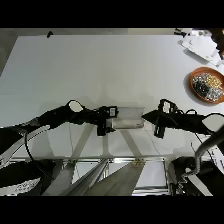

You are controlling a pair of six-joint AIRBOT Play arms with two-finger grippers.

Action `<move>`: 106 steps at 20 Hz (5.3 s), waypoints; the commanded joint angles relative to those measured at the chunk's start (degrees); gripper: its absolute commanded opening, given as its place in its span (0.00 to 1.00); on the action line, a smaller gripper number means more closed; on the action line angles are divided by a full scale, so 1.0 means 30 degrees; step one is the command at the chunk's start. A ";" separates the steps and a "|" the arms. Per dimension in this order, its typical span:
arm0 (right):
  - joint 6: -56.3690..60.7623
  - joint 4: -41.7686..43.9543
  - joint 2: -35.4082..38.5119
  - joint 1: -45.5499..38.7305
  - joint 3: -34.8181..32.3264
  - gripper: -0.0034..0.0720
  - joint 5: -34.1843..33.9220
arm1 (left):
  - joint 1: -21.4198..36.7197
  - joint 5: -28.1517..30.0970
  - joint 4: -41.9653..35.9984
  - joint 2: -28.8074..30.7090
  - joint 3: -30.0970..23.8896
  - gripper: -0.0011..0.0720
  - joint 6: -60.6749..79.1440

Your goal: Fold the box and place the chain.

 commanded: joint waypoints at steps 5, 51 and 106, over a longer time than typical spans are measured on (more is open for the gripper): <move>0.3235 0.2994 -0.4065 0.4014 0.0022 0.06 -1.0149 | 0.0007 0.0015 0.0000 0.0000 0.0000 0.47 -0.0007; 0.5064 -1.0950 -0.6645 0.3767 0.1902 0.40 -0.1253 | 0.0007 0.0015 0.0000 0.0000 0.0000 0.47 -0.0007; 2.1770 -1.2815 0.0015 -0.5632 0.1807 0.06 0.5960 | 0.0007 0.0015 0.0000 0.0007 0.0000 0.47 -0.0007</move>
